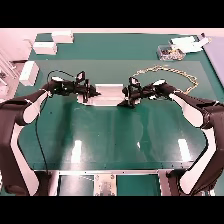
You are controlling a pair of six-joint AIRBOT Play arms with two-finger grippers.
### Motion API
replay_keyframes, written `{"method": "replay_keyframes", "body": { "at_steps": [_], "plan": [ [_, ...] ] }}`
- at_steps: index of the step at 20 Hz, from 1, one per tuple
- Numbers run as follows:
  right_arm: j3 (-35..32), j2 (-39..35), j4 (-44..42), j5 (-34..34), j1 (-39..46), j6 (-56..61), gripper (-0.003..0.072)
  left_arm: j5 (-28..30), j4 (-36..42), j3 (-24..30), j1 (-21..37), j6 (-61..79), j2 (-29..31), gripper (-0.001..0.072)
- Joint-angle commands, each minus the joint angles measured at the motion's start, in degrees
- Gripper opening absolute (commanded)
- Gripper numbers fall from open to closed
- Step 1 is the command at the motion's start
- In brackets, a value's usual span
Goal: Fold the box and place the chain.
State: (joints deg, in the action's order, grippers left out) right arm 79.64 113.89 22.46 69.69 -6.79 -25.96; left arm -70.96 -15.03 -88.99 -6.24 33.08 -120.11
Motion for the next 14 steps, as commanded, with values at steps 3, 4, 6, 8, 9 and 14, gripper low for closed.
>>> {"method": "replay_keyframes", "body": {
  "at_steps": [3, 4, 6, 8, 9, 14],
  "plan": [
    [0.04, 0.04, 0.0, 0.07, 0.0, -0.04, 0.0579, 0.61, 0.07, -0.04, 0.04, 0.0, 0.04, 0.0022],
    [0.04, 0.04, 0.0, 0.07, 0.0, -0.04, 0.0579, 0.7, 0.17, -0.04, 0.04, 0.0, 0.04, 0.0021],
    [0.04, 0.04, 0.0, 0.07, 0.0, -0.02, 0.0579, 0.94, 0.66, -0.04, 0.04, 0.0, 0.04, 0.0021],
    [0.02, 0.04, 0.02, 0.11, 0.0, 0.02, 0.058, 0.96, 0.72, -0.04, 0.04, 0.0, 0.04, 0.0021],
    [0.02, 0.04, 0.02, 0.31, 0.0, 0.0, 0.0579, 0.96, 0.72, -0.04, 0.04, -0.02, 0.04, 0.0021],
    [0.02, 0.04, 0.02, 0.31, 0.0, 0.0, 0.0579, 0.96, 0.83, -0.04, 0.04, -0.02, 0.04, 0.0022]
  ]
}}
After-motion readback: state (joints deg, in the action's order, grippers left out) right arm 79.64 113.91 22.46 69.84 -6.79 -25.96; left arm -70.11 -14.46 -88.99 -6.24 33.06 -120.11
